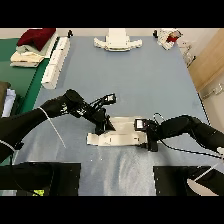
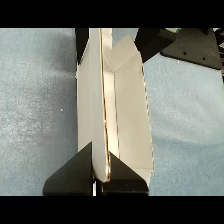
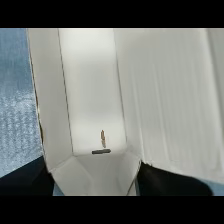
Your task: Fold the box.
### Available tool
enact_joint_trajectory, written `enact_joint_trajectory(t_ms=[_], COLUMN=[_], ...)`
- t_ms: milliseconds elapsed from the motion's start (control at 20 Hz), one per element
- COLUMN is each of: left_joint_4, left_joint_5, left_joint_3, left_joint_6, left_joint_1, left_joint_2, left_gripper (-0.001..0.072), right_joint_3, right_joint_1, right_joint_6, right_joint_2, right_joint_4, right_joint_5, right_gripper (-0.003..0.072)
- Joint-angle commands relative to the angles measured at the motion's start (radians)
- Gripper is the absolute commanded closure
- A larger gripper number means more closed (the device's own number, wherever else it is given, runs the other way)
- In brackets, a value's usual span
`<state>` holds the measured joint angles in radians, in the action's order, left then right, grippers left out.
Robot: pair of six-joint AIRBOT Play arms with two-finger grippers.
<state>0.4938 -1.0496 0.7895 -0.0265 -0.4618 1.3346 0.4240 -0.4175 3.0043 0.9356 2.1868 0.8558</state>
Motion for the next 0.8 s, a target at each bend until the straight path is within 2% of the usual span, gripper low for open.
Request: enact_joint_trajectory(t_ms=[0, 500, 550, 600, 650, 750], left_joint_4=[0.000, 0.000, 0.000, 0.000, 0.000, 0.000], left_joint_5=[0.000, 0.000, 0.000, 0.000, 0.000, 0.000], left_joint_3=[0.000, 0.000, 0.000, 0.000, 0.000, 0.000], left_joint_6=[0.000, 0.000, 0.000, 0.000, 0.000, 0.000], left_joint_1=[0.000, 0.000, 0.000, 0.000, 0.000, 0.000], left_joint_2=[0.000, 0.000, 0.000, 0.000, 0.000, 0.000], left_gripper=[0.0698, 0.0698, 0.0698, 0.0698, 0.0698, 0.0698], right_joint_3=[-0.002, -0.002, -0.002, -0.002, -0.002, -0.002], right_joint_1=[-0.023, -0.024, -0.024, -0.024, -0.025, -0.025], right_joint_6=[0.000, 0.000, 0.000, 0.000, 0.000, 0.000], right_joint_2=[-0.001, 0.034, 0.034, 0.034, 0.034, 0.034], right_joint_4=[0.001, 0.000, 0.000, 0.001, 0.002, 0.001], right_joint_5=[-0.011, -0.026, -0.026, -0.020, -0.018, -0.016], right_gripper=[0.0035, 0.0035, 0.0058, 0.0160, 0.0207, 0.0206])
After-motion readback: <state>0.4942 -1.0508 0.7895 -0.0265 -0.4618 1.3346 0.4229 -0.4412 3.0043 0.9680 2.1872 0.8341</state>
